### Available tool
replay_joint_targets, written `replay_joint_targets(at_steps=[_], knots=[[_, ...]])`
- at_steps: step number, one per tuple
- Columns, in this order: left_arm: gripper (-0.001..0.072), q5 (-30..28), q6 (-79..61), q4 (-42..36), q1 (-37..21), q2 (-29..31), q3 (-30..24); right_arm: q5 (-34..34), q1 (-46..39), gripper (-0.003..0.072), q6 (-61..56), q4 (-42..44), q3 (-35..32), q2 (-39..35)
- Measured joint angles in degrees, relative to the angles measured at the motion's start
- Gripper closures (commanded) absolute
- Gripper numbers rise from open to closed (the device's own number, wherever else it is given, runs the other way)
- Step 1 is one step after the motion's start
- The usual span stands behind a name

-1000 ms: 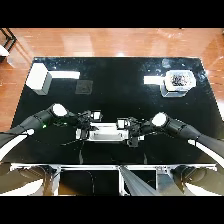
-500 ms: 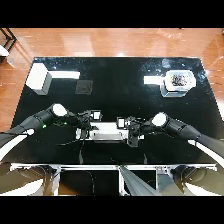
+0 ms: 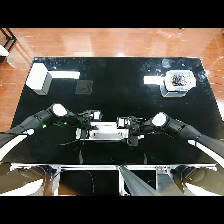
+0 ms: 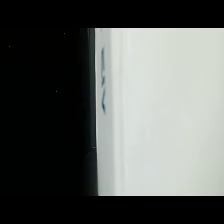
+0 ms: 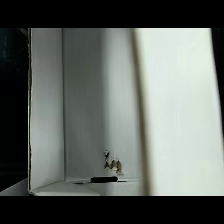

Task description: Fold the box and place the chain.

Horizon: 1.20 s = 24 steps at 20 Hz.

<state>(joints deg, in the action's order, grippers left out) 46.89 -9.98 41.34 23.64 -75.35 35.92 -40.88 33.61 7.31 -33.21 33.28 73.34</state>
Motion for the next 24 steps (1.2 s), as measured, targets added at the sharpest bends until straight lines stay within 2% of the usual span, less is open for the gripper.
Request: replay_joint_targets(at_steps=[1,12,13,24], knots=[[0.0688,0.00,0.00,0.00,0.00,0.00,0.00,0.15,0.00,0.0102,0.00,0.00,0.00,0.00],[0.0688,-0.07,-0.02,0.00,0.00,0.00,0.02,1.31,0.00,0.0101,-0.02,0.00,-0.09,0.09],[0.0688,-0.07,-0.02,0.00,0.00,0.00,0.02,1.33,0.00,0.0078,0.00,0.00,-0.09,0.11],[0.0688,-0.09,-0.07,0.00,0.00,0.02,0.04,1.68,0.00,0.0086,-0.26,0.04,-0.83,0.11]])
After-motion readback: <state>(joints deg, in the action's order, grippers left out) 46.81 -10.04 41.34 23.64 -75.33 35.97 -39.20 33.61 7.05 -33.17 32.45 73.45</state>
